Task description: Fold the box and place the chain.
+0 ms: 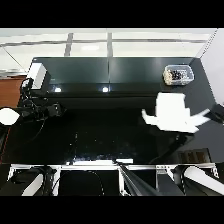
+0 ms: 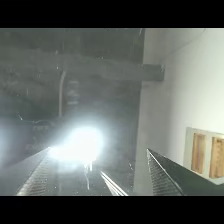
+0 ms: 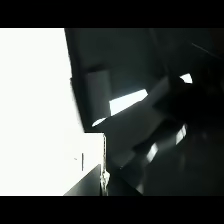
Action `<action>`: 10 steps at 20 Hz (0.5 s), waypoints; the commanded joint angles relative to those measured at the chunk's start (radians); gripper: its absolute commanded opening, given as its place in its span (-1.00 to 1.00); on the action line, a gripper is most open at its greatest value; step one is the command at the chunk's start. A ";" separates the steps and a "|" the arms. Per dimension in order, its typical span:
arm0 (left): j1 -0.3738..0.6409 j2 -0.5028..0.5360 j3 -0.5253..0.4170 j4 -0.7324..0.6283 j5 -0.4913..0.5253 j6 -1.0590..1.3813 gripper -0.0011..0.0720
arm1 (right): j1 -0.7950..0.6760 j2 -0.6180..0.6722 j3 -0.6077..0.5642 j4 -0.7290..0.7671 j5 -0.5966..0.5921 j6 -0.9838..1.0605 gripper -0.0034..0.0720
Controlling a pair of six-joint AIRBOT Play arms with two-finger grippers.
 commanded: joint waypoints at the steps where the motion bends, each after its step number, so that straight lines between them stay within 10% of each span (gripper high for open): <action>1: -0.001 -0.001 0.000 -0.012 0.024 0.001 0.96 | 0.217 0.113 -0.077 0.140 -0.130 0.007 -0.87; 10: -0.075 -0.095 0.019 -0.445 0.003 0.343 0.96 | 0.763 0.381 -0.561 0.583 -0.662 -0.047 -0.87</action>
